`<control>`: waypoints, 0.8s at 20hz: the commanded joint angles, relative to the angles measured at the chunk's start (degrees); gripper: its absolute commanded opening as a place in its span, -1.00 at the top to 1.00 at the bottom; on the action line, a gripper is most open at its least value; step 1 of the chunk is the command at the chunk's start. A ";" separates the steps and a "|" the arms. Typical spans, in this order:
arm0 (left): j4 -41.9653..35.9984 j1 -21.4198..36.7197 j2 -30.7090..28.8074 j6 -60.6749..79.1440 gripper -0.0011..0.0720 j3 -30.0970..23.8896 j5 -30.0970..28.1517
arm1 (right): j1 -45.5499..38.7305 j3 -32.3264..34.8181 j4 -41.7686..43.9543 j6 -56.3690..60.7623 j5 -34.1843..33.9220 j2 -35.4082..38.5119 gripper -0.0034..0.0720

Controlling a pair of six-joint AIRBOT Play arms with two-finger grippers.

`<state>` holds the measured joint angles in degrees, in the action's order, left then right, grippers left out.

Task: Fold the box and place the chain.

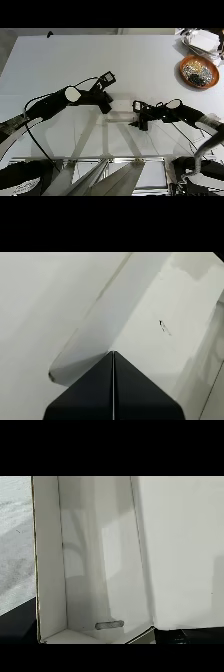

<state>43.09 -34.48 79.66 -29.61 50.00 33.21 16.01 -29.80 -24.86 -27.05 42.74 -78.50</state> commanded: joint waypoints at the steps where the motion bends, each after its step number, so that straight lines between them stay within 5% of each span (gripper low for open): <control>1: -0.22 -0.02 2.51 0.00 0.97 -0.04 4.00 | -0.02 -0.02 0.00 -0.02 0.09 0.04 -0.16; 10: 1.53 0.28 -0.17 1.31 0.96 -0.02 6.05 | 0.00 -0.02 0.02 -0.02 0.09 0.04 -0.16; 16: 19.45 0.44 -11.74 1.09 0.96 -0.02 14.03 | -0.02 -0.02 0.02 -0.02 0.09 0.04 -0.16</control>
<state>53.19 -34.13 72.77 -28.47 49.93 42.94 16.01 -29.80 -24.86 -27.07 42.76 -78.50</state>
